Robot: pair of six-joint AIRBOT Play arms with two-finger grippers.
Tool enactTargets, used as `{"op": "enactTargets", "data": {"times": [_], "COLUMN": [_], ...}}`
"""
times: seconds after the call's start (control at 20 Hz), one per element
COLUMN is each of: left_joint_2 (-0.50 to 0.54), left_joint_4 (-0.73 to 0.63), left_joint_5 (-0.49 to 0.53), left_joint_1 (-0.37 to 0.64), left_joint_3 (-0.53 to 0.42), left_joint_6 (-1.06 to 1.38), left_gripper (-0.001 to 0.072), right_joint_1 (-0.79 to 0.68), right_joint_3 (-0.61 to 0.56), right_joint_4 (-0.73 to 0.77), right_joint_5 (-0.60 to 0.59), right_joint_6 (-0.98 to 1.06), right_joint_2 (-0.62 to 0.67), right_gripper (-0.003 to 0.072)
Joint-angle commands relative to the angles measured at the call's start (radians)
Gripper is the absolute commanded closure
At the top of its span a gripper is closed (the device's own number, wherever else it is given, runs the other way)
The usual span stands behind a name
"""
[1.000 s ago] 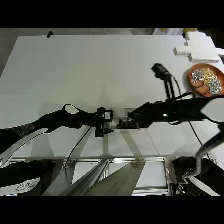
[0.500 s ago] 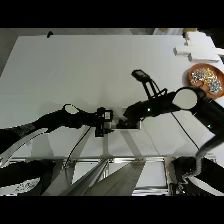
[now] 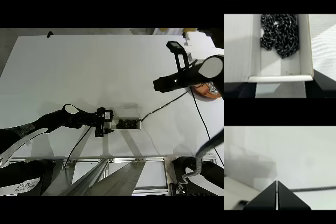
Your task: Fold the box and place the chain.
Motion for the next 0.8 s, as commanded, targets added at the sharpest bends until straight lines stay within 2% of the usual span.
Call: {"op": "enactTargets", "data": {"times": [0.0, 0.05, 0.15, 0.2, 0.75], "left_joint_2": [0.001, 0.001, 0.001, 0.001, 0.001], "left_joint_4": [0.000, 0.000, 0.000, 0.000, 0.000], "left_joint_5": [0.000, 0.000, 0.000, 0.000, 0.000], "left_joint_1": [0.000, 0.000, 0.000, 0.000, 0.000], "left_joint_3": [0.000, 0.000, 0.000, 0.000, 0.000], "left_joint_6": [0.000, 0.000, 0.000, 0.000, 0.000], "left_gripper": [0.0507, 0.0507, 0.0507, 0.0507, 0.0507], "right_joint_1": [-0.039, -0.039, -0.038, -0.038, -0.038], "right_joint_3": [-0.055, -0.079, -0.107, -0.119, -0.156], "right_joint_4": [-0.206, -0.220, -0.224, -0.224, -0.222], "right_joint_5": [-0.037, -0.048, -0.044, -0.043, -0.066], "right_joint_6": [0.071, 0.071, 0.085, 0.096, 0.150], "right_joint_2": [-0.093, -0.121, -0.167, -0.181, -0.229], "right_gripper": [0.0668, 0.0602, 0.0406, 0.0359, 0.0372]}}
